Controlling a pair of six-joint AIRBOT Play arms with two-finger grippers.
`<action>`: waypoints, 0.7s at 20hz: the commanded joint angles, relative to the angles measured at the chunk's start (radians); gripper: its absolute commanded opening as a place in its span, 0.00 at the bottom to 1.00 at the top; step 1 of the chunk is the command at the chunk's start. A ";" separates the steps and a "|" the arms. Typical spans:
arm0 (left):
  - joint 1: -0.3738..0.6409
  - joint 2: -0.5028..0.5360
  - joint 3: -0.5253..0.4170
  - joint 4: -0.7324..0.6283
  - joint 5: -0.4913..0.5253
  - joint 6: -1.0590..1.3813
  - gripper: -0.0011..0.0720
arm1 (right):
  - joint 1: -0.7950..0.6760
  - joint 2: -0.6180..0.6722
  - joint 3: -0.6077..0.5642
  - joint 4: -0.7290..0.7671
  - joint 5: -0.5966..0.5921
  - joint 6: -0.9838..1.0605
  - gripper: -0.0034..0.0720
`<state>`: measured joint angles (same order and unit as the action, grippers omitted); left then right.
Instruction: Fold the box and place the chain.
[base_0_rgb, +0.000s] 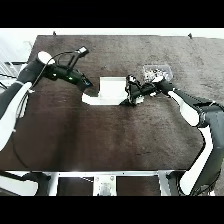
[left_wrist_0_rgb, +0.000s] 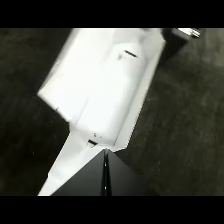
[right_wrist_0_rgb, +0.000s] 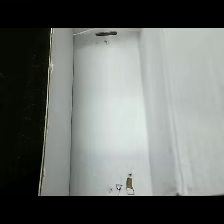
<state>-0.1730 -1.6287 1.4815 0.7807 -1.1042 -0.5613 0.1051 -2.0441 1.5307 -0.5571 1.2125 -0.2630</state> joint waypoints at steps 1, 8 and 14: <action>0.049 0.116 -0.167 0.016 0.163 -0.277 0.03 | -0.001 0.000 0.001 0.000 0.001 0.000 0.78; 0.214 0.116 -0.263 0.013 0.116 -0.430 0.04 | -0.001 0.000 0.001 0.000 0.001 0.000 0.78; 0.227 0.072 -0.263 0.005 0.069 -0.473 0.04 | -0.001 0.000 0.001 0.000 0.001 0.000 0.78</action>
